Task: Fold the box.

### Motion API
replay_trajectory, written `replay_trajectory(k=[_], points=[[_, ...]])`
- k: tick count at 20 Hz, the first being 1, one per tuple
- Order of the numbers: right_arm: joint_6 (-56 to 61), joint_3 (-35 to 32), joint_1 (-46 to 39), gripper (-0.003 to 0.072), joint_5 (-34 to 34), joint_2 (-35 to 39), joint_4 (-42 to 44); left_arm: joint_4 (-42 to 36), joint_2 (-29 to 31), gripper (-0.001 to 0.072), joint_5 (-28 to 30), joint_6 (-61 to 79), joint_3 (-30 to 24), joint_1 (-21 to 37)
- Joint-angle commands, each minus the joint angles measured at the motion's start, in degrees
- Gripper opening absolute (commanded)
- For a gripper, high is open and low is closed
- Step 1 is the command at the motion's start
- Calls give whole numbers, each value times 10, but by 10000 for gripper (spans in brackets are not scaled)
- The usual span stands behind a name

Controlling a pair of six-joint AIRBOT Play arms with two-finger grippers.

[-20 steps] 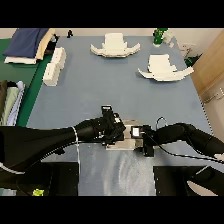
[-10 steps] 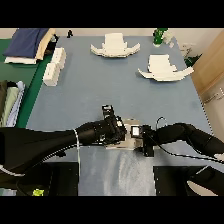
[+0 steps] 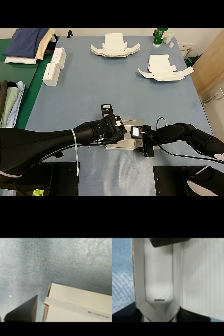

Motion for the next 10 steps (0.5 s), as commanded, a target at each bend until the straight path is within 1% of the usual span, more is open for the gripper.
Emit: replay_trajectory(k=[1,2,4,7,10], points=[[0,0,0,494,0,0,0,-4,2,548,-13,10,5,0],[0,0,0,495,0,0,0,-6,5,567,-20,13,10,0],[0,0,0,494,0,0,0,-5,24,567,-41,35,21,1],[0,0,0,494,0,0,0,-1,72,568,-77,52,30,1],[0,0,0,494,0,0,0,-1,133,567,-146,66,31,1]])
